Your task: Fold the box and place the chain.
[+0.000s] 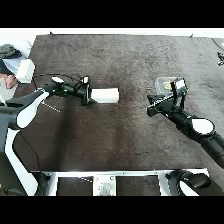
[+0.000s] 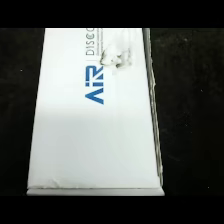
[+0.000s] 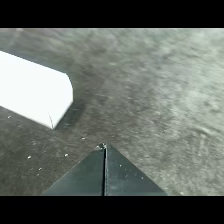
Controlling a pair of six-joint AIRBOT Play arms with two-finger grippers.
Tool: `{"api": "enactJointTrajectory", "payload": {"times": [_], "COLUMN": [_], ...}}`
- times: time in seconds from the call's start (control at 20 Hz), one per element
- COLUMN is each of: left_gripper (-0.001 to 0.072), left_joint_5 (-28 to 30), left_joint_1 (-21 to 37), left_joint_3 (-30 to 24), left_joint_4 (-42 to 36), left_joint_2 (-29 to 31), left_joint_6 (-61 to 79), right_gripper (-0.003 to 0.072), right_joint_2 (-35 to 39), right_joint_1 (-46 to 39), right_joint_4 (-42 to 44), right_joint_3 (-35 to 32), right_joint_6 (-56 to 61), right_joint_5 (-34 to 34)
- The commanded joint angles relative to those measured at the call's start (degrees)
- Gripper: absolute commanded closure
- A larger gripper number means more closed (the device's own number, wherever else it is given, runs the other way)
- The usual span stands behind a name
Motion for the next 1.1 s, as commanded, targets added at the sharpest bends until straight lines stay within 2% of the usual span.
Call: {"api": "enactJointTrajectory", "payload": {"times": [0.0, 0.2, 0.35, 0.45, 0.6, 0.8, 0.85, 0.95, 1.05], "left_gripper": [0.0706, 0.0706, 0.0706, 0.0706, 0.0706, 0.0706, 0.0706, 0.0706, 0.0705], "left_joint_5": [3.15, 11.3, 19.39, 24.92, 25.24, 18.58, 19.15, 23.89, 28.72], "left_joint_1": [1.77, 7.21, 13.46, 18.45, 29.33, 45.22, 47.71, 50.47, 50.9], "left_joint_3": [0.2, -0.68, -6.71, -12.81, -21.16, -28.7, -30.36, -33.97, -37.24], "left_joint_4": [-7.61, -8.46, -7.06, -1.99, 10.56, 16.13, 17.14, 21.2, 24.17], "left_joint_2": [4.5, 16.9, 28.65, 36.61, 44.59, 46.56, 46.56, 46.56, 46.25], "left_joint_6": [-3.1, -13.03, -20.26, -28.2, -44.28, -50.01, -49.99, -51.78, -51.82], "right_gripper": [0.0692, 0.0692, 0.0692, 0.0692, 0.0692, 0.0692, 0.0692, 0.0692, 0.0692], "right_joint_2": [1.03, 1.03, 1.03, 1.03, 1.01, 1.01, 1.01, 1.01, 1.01], "right_joint_1": [0.04, 0.04, 0.04, 0.04, 0.04, 0.04, 0.04, 0.04, 0.04], "right_joint_4": [0.39, 0.39, 0.39, 0.39, 0.39, 0.37, 0.37, 0.37, 0.37], "right_joint_3": [-1.7, -1.7, -1.7, -1.7, -1.7, -1.7, -1.7, -1.73, -1.75], "right_joint_6": [0.09, 0.09, 0.09, 0.09, 0.07, 0.07, 0.07, 0.07, 0.07], "right_joint_5": [-2.32, -2.29, -2.32, -2.32, -2.32, -2.32, -2.32, -2.34, -2.32]}}
